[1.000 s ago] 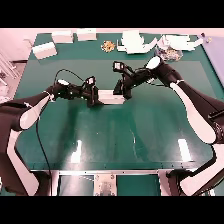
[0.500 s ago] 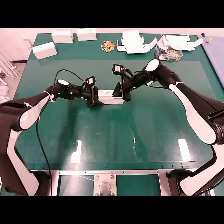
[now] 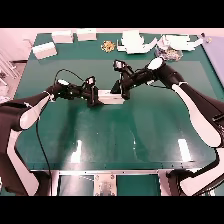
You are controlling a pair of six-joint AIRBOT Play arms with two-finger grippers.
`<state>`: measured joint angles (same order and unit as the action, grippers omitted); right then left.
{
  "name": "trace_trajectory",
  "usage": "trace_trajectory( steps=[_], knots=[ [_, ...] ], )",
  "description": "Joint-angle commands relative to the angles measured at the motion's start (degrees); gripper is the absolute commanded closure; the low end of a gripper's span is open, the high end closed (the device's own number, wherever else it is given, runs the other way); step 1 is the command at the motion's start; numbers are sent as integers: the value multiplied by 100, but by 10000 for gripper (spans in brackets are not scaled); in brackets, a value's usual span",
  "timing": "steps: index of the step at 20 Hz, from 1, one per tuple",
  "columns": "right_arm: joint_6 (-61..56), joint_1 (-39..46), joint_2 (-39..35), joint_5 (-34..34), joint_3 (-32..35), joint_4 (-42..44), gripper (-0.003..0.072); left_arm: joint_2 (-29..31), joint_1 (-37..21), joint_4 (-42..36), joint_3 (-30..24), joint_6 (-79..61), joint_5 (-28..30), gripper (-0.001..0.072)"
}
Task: Fold the box and place the chain.
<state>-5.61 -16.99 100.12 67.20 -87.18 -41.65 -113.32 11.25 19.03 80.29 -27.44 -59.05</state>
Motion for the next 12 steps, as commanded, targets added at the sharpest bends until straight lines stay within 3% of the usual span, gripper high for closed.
trace_trajectory(
  steps=[1, 4, 12],
  knots=[
    [31, -2, 31, -693, 431, 55, 679, 4, 0, 2, 0, -2, 0, 196],
    [72, -2, 31, -1088, 748, 63, 679, 4, 0, 2, 0, -2, 0, 196],
    [9, -4, 28, -990, 1060, 81, 679, 4, 0, 2, 0, -2, 0, 197]
  ],
)
